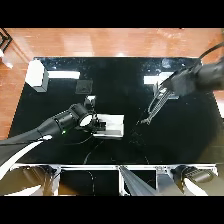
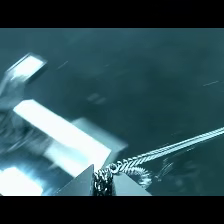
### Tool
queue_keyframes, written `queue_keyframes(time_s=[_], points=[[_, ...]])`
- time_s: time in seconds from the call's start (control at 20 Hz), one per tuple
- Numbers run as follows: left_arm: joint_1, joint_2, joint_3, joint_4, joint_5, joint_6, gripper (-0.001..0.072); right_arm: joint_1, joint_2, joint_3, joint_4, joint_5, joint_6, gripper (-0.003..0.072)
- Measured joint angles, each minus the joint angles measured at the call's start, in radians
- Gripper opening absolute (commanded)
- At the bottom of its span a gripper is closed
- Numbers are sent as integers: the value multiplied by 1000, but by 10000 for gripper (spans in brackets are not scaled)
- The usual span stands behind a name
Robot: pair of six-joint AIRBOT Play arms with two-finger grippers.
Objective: Fold the box and place the chain.
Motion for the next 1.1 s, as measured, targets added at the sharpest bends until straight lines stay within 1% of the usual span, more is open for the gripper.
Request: queue_keyframes(time_s=[0.25, 0.55, 0.85, 1.1], points=[[0, 0, 0, 0, -9, 0, 23, 183, 6, -103, 51, -50, 47, 21], [0, 0, 0, 1, -12, 0, 23, 343, -24, -134, 113, -158, 74, 21], [0, 0, 0, 1, -10, 0, 23, 393, -90, -139, 128, -317, 76, 21], [0, 0, 0, 1, -8, 0, 23, 399, -146, -140, 122, -364, 69, 22]])
